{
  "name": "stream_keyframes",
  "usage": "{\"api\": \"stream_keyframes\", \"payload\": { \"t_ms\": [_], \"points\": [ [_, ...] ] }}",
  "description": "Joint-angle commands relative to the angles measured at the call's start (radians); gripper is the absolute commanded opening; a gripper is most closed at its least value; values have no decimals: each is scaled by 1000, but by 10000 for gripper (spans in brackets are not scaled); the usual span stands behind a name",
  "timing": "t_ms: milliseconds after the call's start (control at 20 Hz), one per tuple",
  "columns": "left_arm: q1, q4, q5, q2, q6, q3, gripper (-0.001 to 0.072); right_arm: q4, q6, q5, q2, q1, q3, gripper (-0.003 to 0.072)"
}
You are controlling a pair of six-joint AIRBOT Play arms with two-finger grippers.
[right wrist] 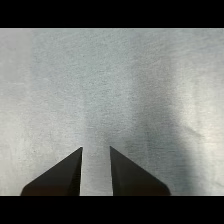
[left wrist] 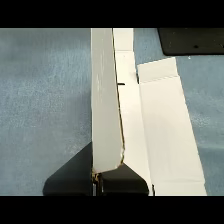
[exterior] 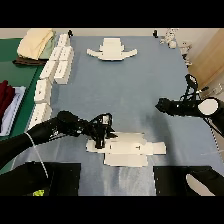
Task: Fold the box.
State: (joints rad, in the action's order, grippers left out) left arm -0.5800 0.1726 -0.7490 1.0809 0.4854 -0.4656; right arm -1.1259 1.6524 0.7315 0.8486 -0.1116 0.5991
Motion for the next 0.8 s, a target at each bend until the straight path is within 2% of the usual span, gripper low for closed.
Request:
{"api": "stream_keyframes", "payload": {
  "t_ms": [0,400,700,750],
  "points": [
    [2,-11,16,2,4,-2,13,0,0,0,0,0,0,278],
    [0,5,-1,5,-8,51,14,0,0,0,0,0,0,279],
    [0,10,-29,4,-12,54,14,1,0,12,0,0,0,269],
    [0,10,-29,4,-13,54,13,2,0,37,0,0,0,126]
  ]
}}
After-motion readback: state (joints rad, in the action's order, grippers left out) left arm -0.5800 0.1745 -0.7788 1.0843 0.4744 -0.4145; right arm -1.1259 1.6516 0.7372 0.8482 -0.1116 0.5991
